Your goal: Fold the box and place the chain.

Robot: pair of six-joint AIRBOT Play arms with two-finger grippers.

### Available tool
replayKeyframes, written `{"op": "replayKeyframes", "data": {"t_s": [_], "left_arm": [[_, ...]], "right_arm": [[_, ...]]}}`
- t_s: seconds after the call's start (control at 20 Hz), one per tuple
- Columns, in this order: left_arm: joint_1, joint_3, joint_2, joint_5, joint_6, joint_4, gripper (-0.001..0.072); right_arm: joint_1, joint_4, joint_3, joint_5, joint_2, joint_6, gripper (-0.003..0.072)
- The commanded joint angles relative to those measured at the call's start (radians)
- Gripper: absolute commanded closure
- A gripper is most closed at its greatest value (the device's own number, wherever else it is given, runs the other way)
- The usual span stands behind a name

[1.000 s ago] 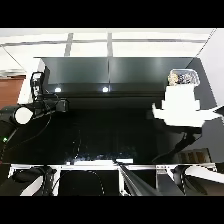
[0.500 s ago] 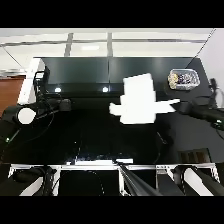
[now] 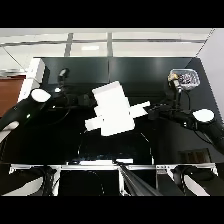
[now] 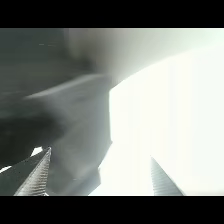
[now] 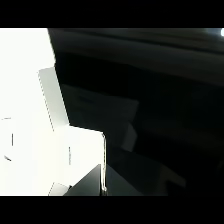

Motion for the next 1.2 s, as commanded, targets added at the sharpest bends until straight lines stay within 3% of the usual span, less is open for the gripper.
{"op": "replayKeyframes", "data": {"t_s": [0.0, 0.1, 0.2, 0.3, 0.45, 0.55, 0.7, 0.8, 0.9, 0.95, 1.0, 1.05, 1.15], "left_arm": [[0.001, 0.103, -0.185, -0.165, 0.167, -0.169, 0.0019], [0.007, 0.127, -0.25, -0.222, 0.204, -0.18, 0.0019], [0.016, 0.159, -0.321, -0.383, 0.375, -0.218, 0.002], [0.026, 0.19, -0.379, -0.539, 0.543, -0.234, 0.0086], [0.037, 0.254, -0.431, -0.573, 0.566, -0.133, 0.0235], [0.036, 0.303, -0.452, -0.59, 0.568, -0.078, 0.0236], [0.036, 0.377, -0.5, -0.683, 0.589, -0.076, 0.0381], [0.036, 0.395, -0.516, -0.692, 0.59, -0.076, 0.065], [0.036, 0.395, -0.516, -0.692, 0.596, -0.076, 0.0679], [0.036, 0.395, -0.516, -0.696, 0.595, -0.076, 0.0679], [0.036, 0.395, -0.515, -0.703, 0.592, -0.076, 0.068], [0.036, 0.395, -0.51, -0.705, 0.578, -0.072, 0.0682], [0.034, 0.395, -0.481, -0.703, 0.521, -0.019, 0.0684]], "right_arm": [[0.07, -0.002, -0.004, -0.039, 0.001, 0.0, 0.0679], [0.07, 0.005, -0.004, -0.035, 0.001, 0.001, 0.0679], [0.07, 0.005, -0.004, -0.032, 0.001, 0.0, 0.0679], [0.069, 0.005, -0.004, -0.032, 0.0, 0.001, 0.0679], [0.07, 0.004, -0.004, -0.024, 0.001, 0.0, 0.0679], [0.07, -0.014, -0.004, -0.007, 0.001, 0.001, 0.0679], [0.07, -0.042, -0.004, 0.011, 0.001, 0.004, 0.0679], [0.069, -0.042, -0.004, 0.003, 0.0, 0.004, 0.0678], [0.069, -0.055, -0.004, 0.005, 0.001, 0.004, 0.0674], [0.069, -0.068, -0.004, 0.006, 0.001, 0.005, 0.0509], [0.064, -0.084, -0.001, 0.011, 0.003, 0.005, 0.0141], [0.047, -0.123, 0.018, 0.045, 0.007, 0.006, -0.0002], [-0.018, -0.257, 0.104, 0.196, 0.018, 0.024, -0.0001]]}}
